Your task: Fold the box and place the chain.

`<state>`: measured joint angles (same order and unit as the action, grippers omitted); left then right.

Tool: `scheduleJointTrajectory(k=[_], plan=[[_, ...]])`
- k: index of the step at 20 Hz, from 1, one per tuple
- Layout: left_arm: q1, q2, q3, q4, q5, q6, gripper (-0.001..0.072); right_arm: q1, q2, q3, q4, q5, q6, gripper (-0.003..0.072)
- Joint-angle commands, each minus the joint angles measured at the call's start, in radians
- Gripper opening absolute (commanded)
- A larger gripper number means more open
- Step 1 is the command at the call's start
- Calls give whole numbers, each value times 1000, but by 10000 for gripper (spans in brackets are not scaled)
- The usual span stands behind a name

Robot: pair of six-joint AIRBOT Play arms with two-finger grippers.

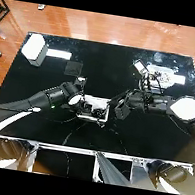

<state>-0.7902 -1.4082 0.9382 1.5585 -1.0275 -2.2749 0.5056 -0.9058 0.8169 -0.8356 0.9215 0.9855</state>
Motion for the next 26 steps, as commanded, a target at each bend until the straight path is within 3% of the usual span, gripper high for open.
scheduleJointTrajectory(k=[1,3,5,8,10,13,14,15,16,19,21,25,26], plan=[[-1,0,0,0,2,0,26,-2,-10,-9,-8,-24,10,383],[-1,0,0,0,1,0,26,-25,-9,-9,-11,3,10,384],[-1,0,0,0,2,0,26,-85,-9,-9,-19,107,12,384],[-1,0,0,0,1,0,26,-163,-9,-18,-160,314,79,385],[-1,0,0,0,2,0,26,-163,-9,-77,-212,357,117,385],[-1,0,0,0,2,0,27,-113,-9,-220,-101,193,187,387],[-1,0,0,0,3,0,26,-81,-11,-257,-65,127,195,456],[-1,0,0,0,5,0,27,-48,-18,-275,-47,73,219,673],[-1,0,0,0,6,0,26,-7,-29,-278,-46,33,248,686],[-1,0,0,0,6,0,26,108,-61,-278,-21,-103,383,679],[-1,0,0,0,5,0,26,178,-77,-278,-21,-197,494,586],[-1,0,0,0,4,0,26,250,-92,-279,-39,-253,635,566],[-1,0,0,0,4,0,26,257,-92,-279,-38,-253,655,480]])
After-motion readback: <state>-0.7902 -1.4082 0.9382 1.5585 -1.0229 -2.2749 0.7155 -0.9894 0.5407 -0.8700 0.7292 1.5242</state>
